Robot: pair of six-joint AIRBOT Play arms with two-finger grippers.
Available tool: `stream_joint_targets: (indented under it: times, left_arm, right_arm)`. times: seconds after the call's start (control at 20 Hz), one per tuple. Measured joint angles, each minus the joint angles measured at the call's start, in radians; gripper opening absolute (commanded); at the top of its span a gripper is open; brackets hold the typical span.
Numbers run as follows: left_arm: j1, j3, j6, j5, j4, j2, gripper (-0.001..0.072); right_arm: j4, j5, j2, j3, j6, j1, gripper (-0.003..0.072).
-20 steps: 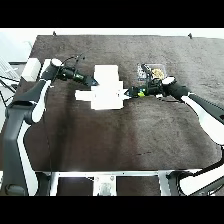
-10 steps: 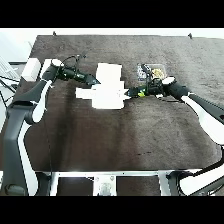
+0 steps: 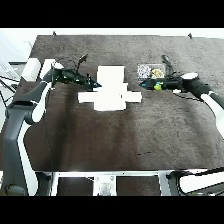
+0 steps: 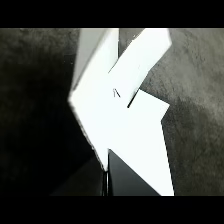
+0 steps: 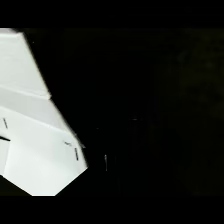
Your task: Fold the box and place the chain.
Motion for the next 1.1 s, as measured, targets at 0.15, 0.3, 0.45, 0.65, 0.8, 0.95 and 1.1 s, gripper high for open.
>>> stream_joint_targets:
  times: [0.15, 0.3, 0.45, 0.65, 0.8, 0.95, 1.1]
  left_arm:
    - [-0.001, -0.014, 0.116, -0.007, -0.01, 0.011, 0.0017]
    - [0.0, -0.063, 0.214, -0.005, -0.016, 0.039, 0.0017]
    - [0.0, -0.188, 0.347, 0.07, -0.04, 0.098, 0.0017]
    - [0.0, -0.331, 0.515, 0.167, -0.077, 0.141, 0.0018]
    - [0.0, -0.383, 0.61, 0.207, -0.099, 0.151, 0.0019]
    - [-0.001, -0.404, 0.657, 0.233, -0.111, 0.148, 0.0019]
    - [-0.001, -0.411, 0.676, 0.239, -0.118, 0.141, 0.0018]
  right_arm:
    - [0.0, 0.002, 0.012, -0.022, 0.007, -0.06, 0.0095]
    - [0.002, 0.003, 0.016, -0.053, 0.008, -0.082, 0.0095]
    - [0.005, -0.002, 0.018, -0.08, 0.0, -0.089, 0.0095]
    - [0.019, -0.007, 0.019, -0.095, -0.009, -0.088, 0.0093]
    - [0.028, -0.007, 0.021, -0.098, -0.017, -0.079, 0.0093]
    - [0.032, 0.006, 0.022, -0.105, -0.027, -0.074, 0.0093]
    - [0.037, 0.016, 0.031, -0.137, -0.041, -0.072, 0.0092]
